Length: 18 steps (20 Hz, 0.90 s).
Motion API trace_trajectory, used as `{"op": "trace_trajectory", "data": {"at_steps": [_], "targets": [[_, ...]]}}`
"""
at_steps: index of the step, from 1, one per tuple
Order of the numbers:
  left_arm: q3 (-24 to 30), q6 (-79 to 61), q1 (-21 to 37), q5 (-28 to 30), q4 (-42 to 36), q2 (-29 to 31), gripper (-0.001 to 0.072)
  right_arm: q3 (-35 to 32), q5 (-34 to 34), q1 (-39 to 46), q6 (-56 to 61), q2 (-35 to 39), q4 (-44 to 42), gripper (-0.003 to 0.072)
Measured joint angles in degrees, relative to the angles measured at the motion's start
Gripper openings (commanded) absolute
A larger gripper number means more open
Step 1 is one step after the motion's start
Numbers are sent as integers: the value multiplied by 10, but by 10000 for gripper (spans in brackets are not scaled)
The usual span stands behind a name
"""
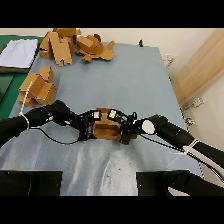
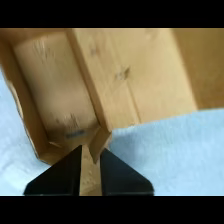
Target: Fold the box.
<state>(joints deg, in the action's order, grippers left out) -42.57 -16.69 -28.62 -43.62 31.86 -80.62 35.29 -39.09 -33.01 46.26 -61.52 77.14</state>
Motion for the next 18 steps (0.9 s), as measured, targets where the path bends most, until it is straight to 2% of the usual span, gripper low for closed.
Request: {"op": "trace_trajectory", "data": {"at_steps": [4,7,12,18], "targets": [[0,0,0,0,0,0,470,1,-12,13,60,1,114,428],[0,-1,0,0,1,0,469,2,-36,17,78,1,140,428],[0,-2,0,0,1,0,470,2,-75,18,68,7,87,428],[0,-2,0,0,1,0,470,3,-78,18,11,19,-1,427]]}}
